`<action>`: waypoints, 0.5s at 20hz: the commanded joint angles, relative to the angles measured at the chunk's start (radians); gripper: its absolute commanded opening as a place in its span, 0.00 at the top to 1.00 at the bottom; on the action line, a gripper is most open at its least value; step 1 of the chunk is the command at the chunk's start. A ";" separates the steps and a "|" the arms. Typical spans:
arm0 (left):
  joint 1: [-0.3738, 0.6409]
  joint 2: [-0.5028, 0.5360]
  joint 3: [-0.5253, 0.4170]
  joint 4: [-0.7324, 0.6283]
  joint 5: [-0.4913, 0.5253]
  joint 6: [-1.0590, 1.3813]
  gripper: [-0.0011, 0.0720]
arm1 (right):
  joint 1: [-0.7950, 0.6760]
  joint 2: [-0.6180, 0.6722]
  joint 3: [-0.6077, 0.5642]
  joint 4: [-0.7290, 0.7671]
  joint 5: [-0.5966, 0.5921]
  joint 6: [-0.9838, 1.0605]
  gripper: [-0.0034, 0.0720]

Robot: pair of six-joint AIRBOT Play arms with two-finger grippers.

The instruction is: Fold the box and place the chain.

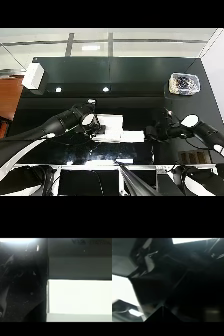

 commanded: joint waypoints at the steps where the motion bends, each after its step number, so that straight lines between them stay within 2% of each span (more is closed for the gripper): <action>1: 0.001 0.000 0.000 0.000 0.005 0.000 0.94 | 0.097 -0.073 -0.007 0.142 -0.107 -0.052 0.92; 2: 0.001 0.000 0.000 0.000 0.005 0.000 0.94 | 0.107 -0.074 -0.007 0.209 -0.111 -0.109 0.91; 4: 0.001 0.000 0.000 0.000 0.005 0.000 0.94 | 0.109 -0.074 0.000 0.343 -0.079 -0.226 0.49; 5: 0.001 0.000 0.000 0.000 0.005 0.000 0.94 | 0.109 -0.074 0.013 0.354 -0.051 -0.261 0.28; 7: 0.001 0.000 0.000 0.000 0.005 0.000 0.94 | 0.109 -0.074 0.040 0.347 -0.006 -0.293 0.05; 10: 0.001 0.000 0.000 0.000 0.005 0.000 0.94 | 0.109 -0.074 0.071 0.347 0.044 -0.299 0.05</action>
